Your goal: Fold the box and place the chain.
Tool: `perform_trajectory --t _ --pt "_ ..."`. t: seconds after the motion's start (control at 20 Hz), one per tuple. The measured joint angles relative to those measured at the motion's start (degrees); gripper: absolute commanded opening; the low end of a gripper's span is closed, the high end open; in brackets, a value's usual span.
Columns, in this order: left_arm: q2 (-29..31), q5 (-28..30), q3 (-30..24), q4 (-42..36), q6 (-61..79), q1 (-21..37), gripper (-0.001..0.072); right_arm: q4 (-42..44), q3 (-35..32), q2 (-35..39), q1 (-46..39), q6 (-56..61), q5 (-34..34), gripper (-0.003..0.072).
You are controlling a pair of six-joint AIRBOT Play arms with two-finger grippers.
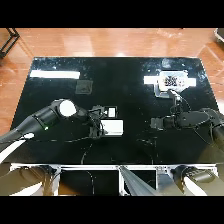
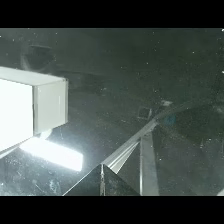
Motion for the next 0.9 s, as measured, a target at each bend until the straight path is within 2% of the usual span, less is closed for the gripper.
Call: perform_trajectory --t 0.9 --pt "-1.6 -0.57 0.0 -1.31 -1.53 3.45 0.0626 0.09 0.0 0.0 0.0 0.0 0.52 0.0022"
